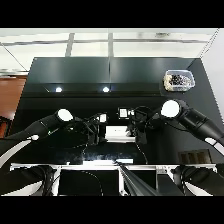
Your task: Fold the box and place the chain.
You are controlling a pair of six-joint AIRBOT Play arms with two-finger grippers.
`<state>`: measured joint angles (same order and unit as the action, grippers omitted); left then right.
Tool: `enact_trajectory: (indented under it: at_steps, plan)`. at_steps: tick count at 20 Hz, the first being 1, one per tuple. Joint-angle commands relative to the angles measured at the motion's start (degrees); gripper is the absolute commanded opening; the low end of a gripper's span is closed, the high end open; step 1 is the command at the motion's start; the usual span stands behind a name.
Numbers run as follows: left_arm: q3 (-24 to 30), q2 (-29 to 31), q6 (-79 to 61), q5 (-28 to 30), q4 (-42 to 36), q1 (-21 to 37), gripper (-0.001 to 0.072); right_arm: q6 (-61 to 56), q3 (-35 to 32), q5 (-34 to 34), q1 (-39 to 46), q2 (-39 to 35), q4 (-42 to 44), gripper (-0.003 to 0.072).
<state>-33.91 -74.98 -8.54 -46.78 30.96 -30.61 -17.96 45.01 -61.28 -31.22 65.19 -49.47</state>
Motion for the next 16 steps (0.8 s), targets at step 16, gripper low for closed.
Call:
enact_trajectory:
  at_steps: [16]
  plan:
    - [0.0,0.0,-0.1,0.0,0.0,0.0,0.0382,-24.9,1.5,-10.0,6.2,-4.9,1.7,0.0202]
